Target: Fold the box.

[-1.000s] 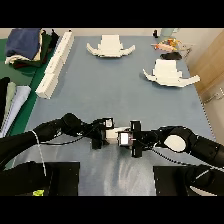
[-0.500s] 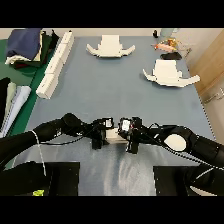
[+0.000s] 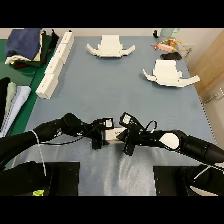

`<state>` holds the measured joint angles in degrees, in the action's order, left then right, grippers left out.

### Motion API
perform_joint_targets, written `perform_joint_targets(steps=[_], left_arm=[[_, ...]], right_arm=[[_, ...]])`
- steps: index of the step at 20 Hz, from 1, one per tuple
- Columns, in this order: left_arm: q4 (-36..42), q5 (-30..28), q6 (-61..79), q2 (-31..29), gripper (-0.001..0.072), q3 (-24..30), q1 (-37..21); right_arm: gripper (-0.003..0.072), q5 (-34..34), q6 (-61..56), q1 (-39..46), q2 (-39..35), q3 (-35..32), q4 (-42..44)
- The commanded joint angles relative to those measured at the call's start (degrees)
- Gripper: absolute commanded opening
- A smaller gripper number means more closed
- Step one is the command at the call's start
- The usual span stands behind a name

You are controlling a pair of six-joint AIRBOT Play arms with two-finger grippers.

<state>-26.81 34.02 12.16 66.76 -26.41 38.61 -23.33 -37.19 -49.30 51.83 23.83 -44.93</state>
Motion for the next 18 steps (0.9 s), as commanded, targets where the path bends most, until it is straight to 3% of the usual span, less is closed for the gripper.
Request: perform_joint_targets(steps=[1, 12, 18], left_arm=[[0.0, 0.02, -0.02, 0.02, 0.0374, -0.07, -0.02], [0.0, 0.0, -0.02, 0.02, 0.0374, -0.07, -0.02], [0.0, 0.0, -0.02, 0.02, 0.0374, -0.07, -0.02]], right_arm=[[0.0004, 2.47, 1.27, 0.0, 0.24, -2.86, 4.04], [0.0004, 4.44, 1.25, 0.0, -0.11, -2.95, 4.07], [0.0004, 8.52, 1.27, 0.04, -6.29, -2.93, 3.98]])
